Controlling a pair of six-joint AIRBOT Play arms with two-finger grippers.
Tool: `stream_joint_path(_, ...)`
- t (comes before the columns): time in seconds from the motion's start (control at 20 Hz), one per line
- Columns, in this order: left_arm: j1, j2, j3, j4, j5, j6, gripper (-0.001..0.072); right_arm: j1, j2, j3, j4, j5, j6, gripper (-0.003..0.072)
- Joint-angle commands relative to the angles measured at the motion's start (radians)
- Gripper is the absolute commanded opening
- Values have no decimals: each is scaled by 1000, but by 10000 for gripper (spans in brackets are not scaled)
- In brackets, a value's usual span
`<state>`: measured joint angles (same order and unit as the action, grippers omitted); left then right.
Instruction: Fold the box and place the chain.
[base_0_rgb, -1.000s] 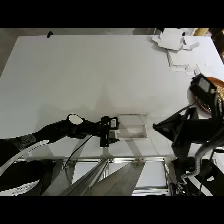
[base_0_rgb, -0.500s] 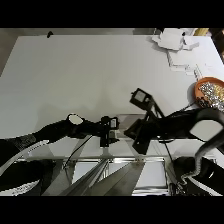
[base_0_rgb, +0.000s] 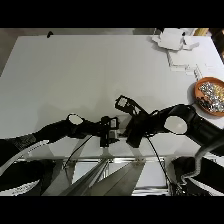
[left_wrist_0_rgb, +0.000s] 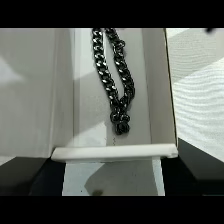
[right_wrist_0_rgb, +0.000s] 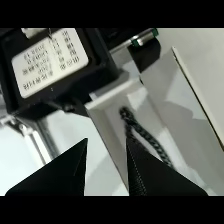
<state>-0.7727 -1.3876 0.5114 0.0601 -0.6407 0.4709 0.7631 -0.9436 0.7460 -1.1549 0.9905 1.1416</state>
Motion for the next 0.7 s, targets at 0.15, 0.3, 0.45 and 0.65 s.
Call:
stream_joint_path(0.15,-1,1,0,0,0,0,208,-223,201,-1,-80,214,-541,168)
stream_joint_path(0.3,-1,1,0,0,0,0,208,-430,215,-36,-79,250,-756,168)
stream_joint_path(0.45,-1,1,0,0,0,0,208,-541,195,-163,-74,182,-946,168)
stream_joint_path(0.65,-1,1,0,0,0,0,208,-553,131,-311,-54,62,-1102,168)
